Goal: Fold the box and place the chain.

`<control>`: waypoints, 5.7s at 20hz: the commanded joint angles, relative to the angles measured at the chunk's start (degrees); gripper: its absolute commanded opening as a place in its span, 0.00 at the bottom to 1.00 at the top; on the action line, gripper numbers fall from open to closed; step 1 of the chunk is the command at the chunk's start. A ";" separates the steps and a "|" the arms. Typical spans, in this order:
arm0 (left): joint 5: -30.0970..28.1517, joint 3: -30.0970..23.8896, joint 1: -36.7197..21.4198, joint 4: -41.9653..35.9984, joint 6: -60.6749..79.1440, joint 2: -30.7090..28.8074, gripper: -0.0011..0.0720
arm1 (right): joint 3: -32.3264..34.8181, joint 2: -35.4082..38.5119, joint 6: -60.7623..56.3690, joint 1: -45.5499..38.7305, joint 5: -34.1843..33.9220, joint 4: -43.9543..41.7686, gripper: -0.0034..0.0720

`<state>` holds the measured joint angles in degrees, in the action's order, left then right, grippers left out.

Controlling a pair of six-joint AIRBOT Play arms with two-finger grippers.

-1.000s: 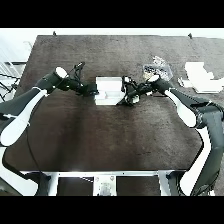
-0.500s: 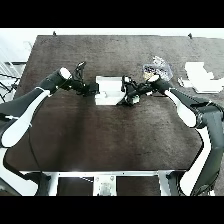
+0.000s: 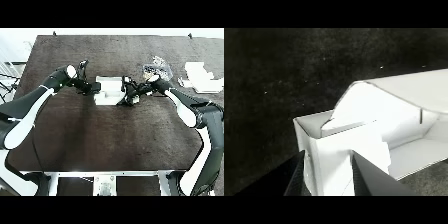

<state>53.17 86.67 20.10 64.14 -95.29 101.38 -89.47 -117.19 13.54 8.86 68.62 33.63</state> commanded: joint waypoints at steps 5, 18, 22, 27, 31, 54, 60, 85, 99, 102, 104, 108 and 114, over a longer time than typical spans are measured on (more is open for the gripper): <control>1.51 1.75 1.29 1.33 -1.81 0.59 0.50 | -0.02 -0.04 0.00 0.04 0.02 -0.02 0.74; 3.58 1.97 2.29 3.82 -5.38 2.86 0.50 | -0.02 -0.04 0.00 0.04 0.02 -0.02 0.74; 7.63 3.74 2.29 11.23 -10.75 2.89 0.50 | -0.02 -0.04 0.00 0.04 0.02 -0.02 0.74; 9.79 6.16 2.36 12.17 -11.37 3.15 0.50 | -0.02 -0.04 0.00 0.04 0.02 -0.02 0.74; 8.87 7.13 2.47 11.89 -11.26 3.28 0.50 | -0.02 -0.04 0.00 0.04 0.02 0.00 0.74; 31.95 29.27 5.33 19.98 -16.33 18.99 0.50 | -0.02 -0.04 0.00 0.04 0.02 0.00 0.74; 31.47 29.27 5.33 20.50 -16.02 18.99 0.24 | -0.02 -0.04 0.00 0.04 0.02 -0.02 0.74; 35.63 31.04 1.73 17.11 8.37 6.21 0.69 | -0.02 -0.04 0.00 0.04 0.02 -0.02 0.74; 31.04 20.26 -12.20 -14.84 65.46 4.76 0.61 | -0.02 -0.04 0.00 0.04 0.02 -0.02 0.74; 30.93 17.16 -13.07 -12.61 77.55 4.81 0.40 | -0.02 -0.04 0.00 0.04 0.02 -0.02 0.74; 29.64 16.13 -13.11 -12.55 78.88 4.81 0.99 | -0.02 -0.04 0.00 0.04 0.02 -0.02 0.74; 23.67 11.26 -13.11 -13.07 88.24 4.83 0.99 | -0.02 -0.04 0.00 0.04 0.02 0.00 0.74; 17.33 6.51 -13.05 -13.00 87.89 4.87 0.76 | -0.02 -0.04 0.00 0.04 0.02 -0.02 0.74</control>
<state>73.12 94.74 7.03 52.25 -8.38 106.21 -89.49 -117.23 13.54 8.84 68.64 33.61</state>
